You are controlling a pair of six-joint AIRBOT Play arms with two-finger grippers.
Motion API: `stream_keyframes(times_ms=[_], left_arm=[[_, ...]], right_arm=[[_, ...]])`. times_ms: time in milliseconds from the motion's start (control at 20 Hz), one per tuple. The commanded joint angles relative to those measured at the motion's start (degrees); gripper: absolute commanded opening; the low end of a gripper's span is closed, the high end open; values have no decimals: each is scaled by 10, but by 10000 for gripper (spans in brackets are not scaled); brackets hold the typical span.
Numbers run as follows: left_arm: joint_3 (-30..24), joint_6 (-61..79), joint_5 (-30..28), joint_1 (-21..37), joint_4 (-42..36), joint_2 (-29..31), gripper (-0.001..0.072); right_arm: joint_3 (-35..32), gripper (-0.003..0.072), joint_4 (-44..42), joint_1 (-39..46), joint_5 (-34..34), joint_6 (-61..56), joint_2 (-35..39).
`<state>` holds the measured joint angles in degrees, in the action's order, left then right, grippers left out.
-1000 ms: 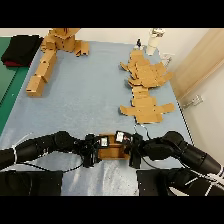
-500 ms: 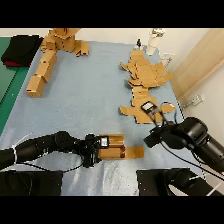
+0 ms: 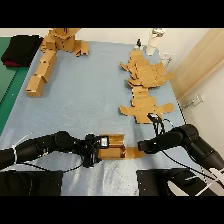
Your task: Fold the box.
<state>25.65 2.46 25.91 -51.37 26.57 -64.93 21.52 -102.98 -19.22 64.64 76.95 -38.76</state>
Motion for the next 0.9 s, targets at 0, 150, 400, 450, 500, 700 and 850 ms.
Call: stream_keyframes(times_ms=[0, 150, 400, 450, 500, 700, 850], left_arm=[[0, 0, 0, 0, 0, 0, 461], [0, 0, 0, 0, 0, 0, 461], [0, 0, 0, 0, 0, 0, 462], [0, 0, 0, 0, 0, 0, 461], [0, 0, 0, 0, 0, 0, 461], [0, 0, 0, 0, 0, 0, 461], [0, 0, 0, 0, 0, 0, 461]], right_arm=[[-28, 2, -58, 5, -53, 1, -11], [-32, 2, -79, 5, -64, 10, -21], [-32, 2, -122, -19, -76, 17, -24], [-30, 2, -127, -26, -77, 17, -19], [-28, 2, -131, -33, -78, 17, -10], [-17, 168, -134, -44, -78, 21, 42], [-17, 181, -151, -44, -71, 22, 61]])
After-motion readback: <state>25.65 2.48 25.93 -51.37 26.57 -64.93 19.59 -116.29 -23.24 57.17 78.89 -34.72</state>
